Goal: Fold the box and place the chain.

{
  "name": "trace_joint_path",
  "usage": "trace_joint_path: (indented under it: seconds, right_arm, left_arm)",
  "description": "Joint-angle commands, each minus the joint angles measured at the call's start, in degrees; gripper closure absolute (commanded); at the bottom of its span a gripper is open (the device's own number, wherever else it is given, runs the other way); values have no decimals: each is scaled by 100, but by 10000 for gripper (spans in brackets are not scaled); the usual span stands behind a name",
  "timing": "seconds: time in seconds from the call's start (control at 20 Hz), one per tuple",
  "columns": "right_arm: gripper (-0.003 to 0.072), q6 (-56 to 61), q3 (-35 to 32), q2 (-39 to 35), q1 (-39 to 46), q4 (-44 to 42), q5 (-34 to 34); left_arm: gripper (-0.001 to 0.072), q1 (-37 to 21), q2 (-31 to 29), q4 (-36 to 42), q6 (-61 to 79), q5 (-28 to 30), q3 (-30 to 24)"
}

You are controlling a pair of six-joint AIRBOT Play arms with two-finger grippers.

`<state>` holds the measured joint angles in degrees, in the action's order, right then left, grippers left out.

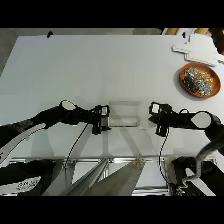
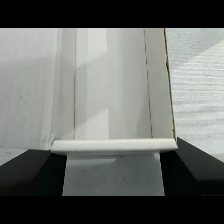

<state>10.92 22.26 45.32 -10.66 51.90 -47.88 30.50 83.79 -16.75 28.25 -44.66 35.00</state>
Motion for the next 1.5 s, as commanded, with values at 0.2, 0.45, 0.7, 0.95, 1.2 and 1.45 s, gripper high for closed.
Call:
trace_joint_path:
  seconds: [0.2, 0.45, 0.7, 0.95, 1.2, 1.45]
  right_arm:
    - [668, -387, 90, -39, -114, -3515, 546]
    - [668, -522, 866, 1755, -649, -3893, 1102]
    - [668, 656, 1808, 3279, -625, -2686, 1119]
    - [667, 1307, 1808, 3025, -623, -1545, 761]
    - [666, 1290, 1808, 1458, -623, 538, -273]
    - [444, -282, 1613, 1110, -625, 1788, -1460]
  left_arm:
    - [662, -4, -2, 0, 0, -11, -2]
    - [662, -7, -2, 0, 0, -11, -2]
    - [662, -7, -2, 0, 0, -13, -2]
    - [662, -4, -2, 0, 0, -13, -2]
    - [662, -4, -2, 0, 0, -13, -2]
    - [662, -7, -2, 0, 0, -13, -2]
